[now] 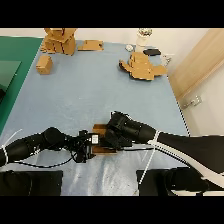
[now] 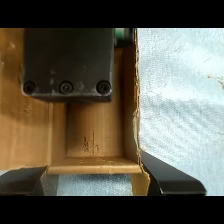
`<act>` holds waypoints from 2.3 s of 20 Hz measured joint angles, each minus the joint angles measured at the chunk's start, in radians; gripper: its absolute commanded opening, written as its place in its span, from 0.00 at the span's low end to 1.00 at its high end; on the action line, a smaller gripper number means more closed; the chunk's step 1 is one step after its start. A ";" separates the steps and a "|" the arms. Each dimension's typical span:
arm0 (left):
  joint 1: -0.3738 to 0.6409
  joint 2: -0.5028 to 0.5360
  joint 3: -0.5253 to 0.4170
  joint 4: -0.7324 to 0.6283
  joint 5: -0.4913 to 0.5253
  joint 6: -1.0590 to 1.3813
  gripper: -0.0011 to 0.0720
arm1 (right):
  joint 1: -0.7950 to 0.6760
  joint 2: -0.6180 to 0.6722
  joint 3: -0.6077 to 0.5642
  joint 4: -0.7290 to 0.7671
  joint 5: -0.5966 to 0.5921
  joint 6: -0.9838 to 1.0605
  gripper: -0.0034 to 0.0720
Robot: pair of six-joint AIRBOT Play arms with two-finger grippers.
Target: Fold the box.
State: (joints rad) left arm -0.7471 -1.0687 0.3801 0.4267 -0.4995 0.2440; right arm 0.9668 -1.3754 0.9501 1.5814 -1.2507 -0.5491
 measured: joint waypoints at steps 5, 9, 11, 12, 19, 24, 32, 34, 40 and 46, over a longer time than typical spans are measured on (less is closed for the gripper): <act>0.001 0.000 0.000 0.000 -0.001 0.000 0.75 | 0.007 -0.013 0.005 0.005 -0.002 0.002 0.24; 0.001 0.000 0.000 0.002 0.000 0.003 0.75 | 0.013 -0.014 0.005 0.033 0.009 -0.008 0.52; 0.001 0.000 0.000 0.001 0.000 0.003 0.75 | 0.011 -0.004 0.006 0.032 -0.002 -0.008 0.52; 0.001 0.000 0.000 0.002 0.000 0.003 0.75 | 0.012 0.000 0.005 0.034 -0.005 -0.008 0.52; 0.001 0.000 0.000 0.000 0.000 0.002 0.75 | 0.012 0.017 0.011 0.026 -0.019 -0.008 0.51; 0.001 0.000 0.000 0.000 0.000 0.002 0.75 | 0.012 -0.006 0.011 0.017 -0.022 -0.008 0.33; 0.001 0.000 0.000 0.000 0.000 0.001 0.75 | 0.011 -0.019 0.013 0.012 -0.027 -0.013 0.40; 0.001 0.000 0.000 0.001 0.000 0.003 0.75 | 0.012 -0.015 0.012 0.026 -0.013 -0.019 0.57; 0.001 0.000 0.000 0.001 0.000 0.002 0.75 | 0.012 0.043 0.012 0.038 -0.050 -0.007 0.56; 0.001 0.000 0.000 0.000 0.000 0.002 0.75 | 0.004 0.177 0.012 0.041 -0.086 0.046 0.51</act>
State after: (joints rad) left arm -0.7464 -1.0687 0.3801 0.4271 -0.4995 0.2462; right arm 0.9710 -1.1984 0.9619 1.6226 -1.3365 -0.5030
